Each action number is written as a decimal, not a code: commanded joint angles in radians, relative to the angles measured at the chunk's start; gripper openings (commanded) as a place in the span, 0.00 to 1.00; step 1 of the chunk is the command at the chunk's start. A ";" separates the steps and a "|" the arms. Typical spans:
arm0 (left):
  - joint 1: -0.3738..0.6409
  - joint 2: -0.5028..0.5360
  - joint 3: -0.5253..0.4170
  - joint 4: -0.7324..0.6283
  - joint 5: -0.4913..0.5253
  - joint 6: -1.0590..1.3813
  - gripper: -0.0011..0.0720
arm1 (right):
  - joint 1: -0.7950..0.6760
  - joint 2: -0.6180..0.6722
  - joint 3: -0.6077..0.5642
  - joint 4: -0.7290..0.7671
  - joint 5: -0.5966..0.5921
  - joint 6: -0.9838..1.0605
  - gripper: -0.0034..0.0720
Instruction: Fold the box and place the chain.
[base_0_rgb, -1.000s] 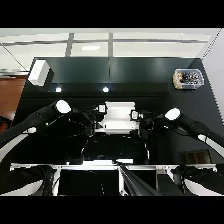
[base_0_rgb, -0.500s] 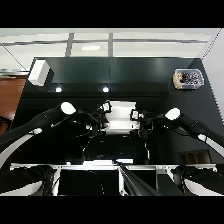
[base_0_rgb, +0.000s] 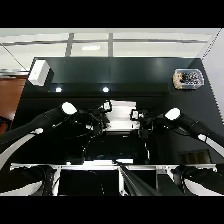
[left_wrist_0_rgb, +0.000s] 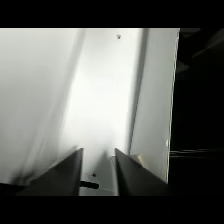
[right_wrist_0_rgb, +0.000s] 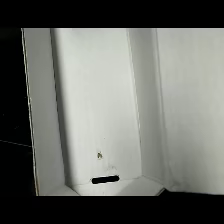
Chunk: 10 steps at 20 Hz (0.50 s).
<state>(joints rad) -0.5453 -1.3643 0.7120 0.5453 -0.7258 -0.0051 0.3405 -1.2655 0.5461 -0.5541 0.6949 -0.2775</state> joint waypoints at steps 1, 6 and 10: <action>-0.010 -0.001 0.000 0.024 -0.014 0.002 0.59 | 0.001 -0.001 0.000 0.000 0.001 0.000 0.21; -0.005 0.022 0.004 0.132 -0.020 -0.081 0.05 | 0.001 -0.001 0.000 0.000 0.001 0.000 0.21; 0.113 0.169 0.007 0.266 -0.060 -0.356 0.05 | 0.001 -0.001 0.000 0.000 0.001 0.000 0.21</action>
<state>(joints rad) -0.4992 -1.2781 0.7170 0.7158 -0.7574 -0.1780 0.3408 -1.2659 0.5461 -0.5545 0.6949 -0.2771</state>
